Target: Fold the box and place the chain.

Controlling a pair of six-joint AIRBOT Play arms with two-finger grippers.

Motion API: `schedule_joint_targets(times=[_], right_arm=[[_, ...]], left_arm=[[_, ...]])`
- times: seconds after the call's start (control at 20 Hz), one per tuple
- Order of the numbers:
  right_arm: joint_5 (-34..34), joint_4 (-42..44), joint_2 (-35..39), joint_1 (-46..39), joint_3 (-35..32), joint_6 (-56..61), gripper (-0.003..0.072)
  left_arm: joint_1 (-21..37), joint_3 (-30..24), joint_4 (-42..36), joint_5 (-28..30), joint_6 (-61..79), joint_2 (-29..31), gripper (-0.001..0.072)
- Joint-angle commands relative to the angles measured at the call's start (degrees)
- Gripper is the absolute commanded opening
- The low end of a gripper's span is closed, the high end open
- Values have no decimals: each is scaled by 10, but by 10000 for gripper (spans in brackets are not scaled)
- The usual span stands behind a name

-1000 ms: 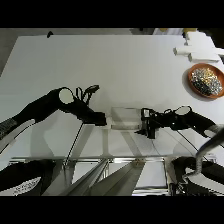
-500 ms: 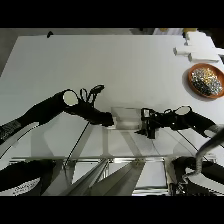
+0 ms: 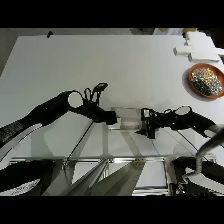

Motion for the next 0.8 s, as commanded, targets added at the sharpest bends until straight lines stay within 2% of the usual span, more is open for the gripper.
schedule_joint_targets(times=[0.0,0.45,0.75], right_arm=[[0,0,0,0,0,0,339],[0,0,0,0,0,0,339],[0,0,0,0,0,0,339]], left_arm=[[-17,12,29,5,-26,-1,491],[-47,17,100,4,-94,-12,491],[-81,75,148,-14,-148,-59,482]])
